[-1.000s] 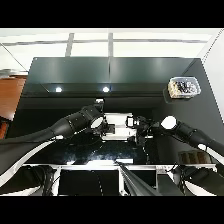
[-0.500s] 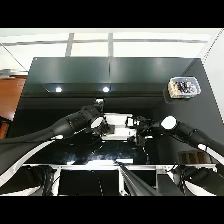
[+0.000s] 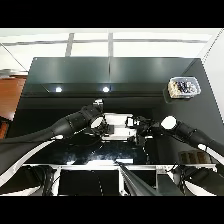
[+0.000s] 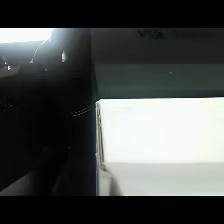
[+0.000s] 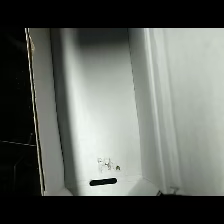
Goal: Fold the box and place the chain.
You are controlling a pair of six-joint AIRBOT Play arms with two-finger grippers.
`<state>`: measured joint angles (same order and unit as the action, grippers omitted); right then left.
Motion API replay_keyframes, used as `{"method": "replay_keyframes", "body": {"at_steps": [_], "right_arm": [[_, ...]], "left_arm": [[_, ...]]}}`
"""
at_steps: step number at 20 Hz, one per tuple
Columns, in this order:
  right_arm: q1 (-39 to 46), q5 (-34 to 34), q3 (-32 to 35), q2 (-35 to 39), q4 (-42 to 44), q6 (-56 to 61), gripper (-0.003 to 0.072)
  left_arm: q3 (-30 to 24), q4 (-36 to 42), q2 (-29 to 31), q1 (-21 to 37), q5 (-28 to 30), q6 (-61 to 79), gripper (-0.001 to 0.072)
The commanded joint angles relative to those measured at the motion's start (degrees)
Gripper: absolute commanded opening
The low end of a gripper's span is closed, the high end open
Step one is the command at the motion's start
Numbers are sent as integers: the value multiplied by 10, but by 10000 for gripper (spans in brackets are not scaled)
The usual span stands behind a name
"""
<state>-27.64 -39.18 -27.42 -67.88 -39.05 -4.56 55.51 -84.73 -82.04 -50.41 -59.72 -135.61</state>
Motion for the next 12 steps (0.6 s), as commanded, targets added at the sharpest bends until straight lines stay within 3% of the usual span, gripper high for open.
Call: {"method": "replay_keyframes", "body": {"at_steps": [1,3,5,12], "right_arm": [[0,0,0,0,0,0,479],[0,0,-1,0,0,0,479],[0,0,0,0,0,0,479],[0,-2,-1,0,0,0,479]], "left_arm": [[0,-1,0,1,12,-1,318],[0,-2,0,1,16,0,215],[0,-3,0,1,25,8,35],[1,-2,0,1,23,8,33]]}}
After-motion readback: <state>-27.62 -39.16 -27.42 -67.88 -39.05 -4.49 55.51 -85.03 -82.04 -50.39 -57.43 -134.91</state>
